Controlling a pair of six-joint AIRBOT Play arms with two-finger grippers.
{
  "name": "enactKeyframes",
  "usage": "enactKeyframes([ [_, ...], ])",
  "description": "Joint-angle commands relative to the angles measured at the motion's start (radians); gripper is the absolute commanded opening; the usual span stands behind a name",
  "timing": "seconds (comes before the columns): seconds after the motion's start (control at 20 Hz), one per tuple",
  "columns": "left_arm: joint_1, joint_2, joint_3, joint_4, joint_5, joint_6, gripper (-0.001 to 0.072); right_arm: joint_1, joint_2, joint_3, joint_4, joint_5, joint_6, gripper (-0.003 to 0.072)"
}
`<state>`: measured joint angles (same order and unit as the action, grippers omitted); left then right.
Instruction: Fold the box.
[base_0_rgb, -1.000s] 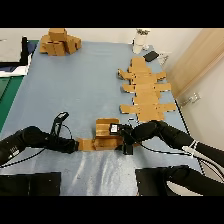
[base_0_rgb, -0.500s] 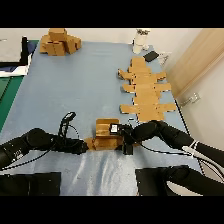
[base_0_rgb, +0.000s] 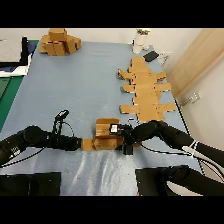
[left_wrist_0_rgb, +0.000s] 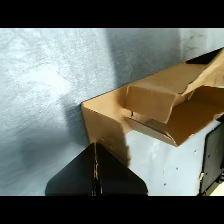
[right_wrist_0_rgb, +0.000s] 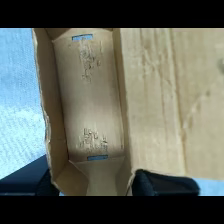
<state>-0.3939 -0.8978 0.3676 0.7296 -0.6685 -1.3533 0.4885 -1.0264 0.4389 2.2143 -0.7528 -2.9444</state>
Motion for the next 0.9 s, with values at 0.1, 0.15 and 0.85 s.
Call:
enactKeyframes([
  [0.1, 0.0, -0.036, 0.001, 0.037, -0.003, -0.031, 0.0008, 0.0, -0.001, 0.0, 0.0, 0.0, 0.0, 0.0563],
  [0.15, -0.015, -0.049, 0.001, 0.037, 0.0, -0.031, 0.0008, 0.0, -0.001, 0.0, 0.0, 0.0, 0.0, 0.0563],
  [0.85, -0.055, -0.036, 0.024, -0.024, -0.002, 0.007, 0.0008, 0.0, -0.001, 0.0, 0.0, 0.0, 0.0, 0.0563],
])
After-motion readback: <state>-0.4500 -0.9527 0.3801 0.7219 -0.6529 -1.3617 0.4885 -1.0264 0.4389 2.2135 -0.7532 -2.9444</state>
